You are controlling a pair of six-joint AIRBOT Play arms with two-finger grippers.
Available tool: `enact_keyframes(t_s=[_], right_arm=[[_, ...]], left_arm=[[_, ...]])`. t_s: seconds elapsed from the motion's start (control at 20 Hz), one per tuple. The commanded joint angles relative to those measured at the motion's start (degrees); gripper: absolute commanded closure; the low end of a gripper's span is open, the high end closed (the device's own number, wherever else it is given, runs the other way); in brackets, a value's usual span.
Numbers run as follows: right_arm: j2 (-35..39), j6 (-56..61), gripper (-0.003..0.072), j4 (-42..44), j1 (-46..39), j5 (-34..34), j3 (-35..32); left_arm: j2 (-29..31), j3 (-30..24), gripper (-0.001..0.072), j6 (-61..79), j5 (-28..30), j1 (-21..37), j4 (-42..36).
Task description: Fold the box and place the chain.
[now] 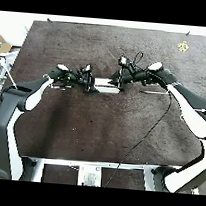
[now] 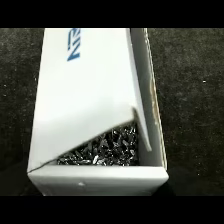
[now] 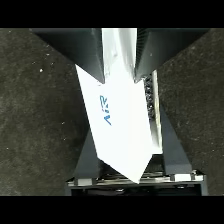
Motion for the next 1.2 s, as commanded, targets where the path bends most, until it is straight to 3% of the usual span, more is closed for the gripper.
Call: enact_keyframes(t_s=[0.0, 0.45, 0.8, 0.9, 1.15], right_arm=[[-0.04, 3.13, 0.0478, -2.84, 0.04, 2.21, 0.04], [0.02, 3.87, 0.0477, -4.59, 0.00, 3.26, -1.90], [0.70, 3.85, 0.0481, 12.81, -0.11, 4.50, -0.24], [0.00, 4.42, 0.0645, 12.79, 0.81, 4.02, -0.26], [-3.26, 7.39, 0.0679, 3.98, 3.82, 2.78, -0.28]], left_arm=[[-0.04, 0.02, 0.0356, -0.04, -0.04, 0.02, 0.11], [-0.04, 0.02, 0.0356, -0.04, -0.04, 0.02, 0.11], [-0.04, 0.02, 0.0356, -0.04, -0.04, 0.02, 0.11], [-0.04, 0.02, 0.0356, -0.04, -0.02, 0.02, 0.11], [-0.04, 0.02, 0.0355, -0.04, -0.04, 0.02, 0.11]])
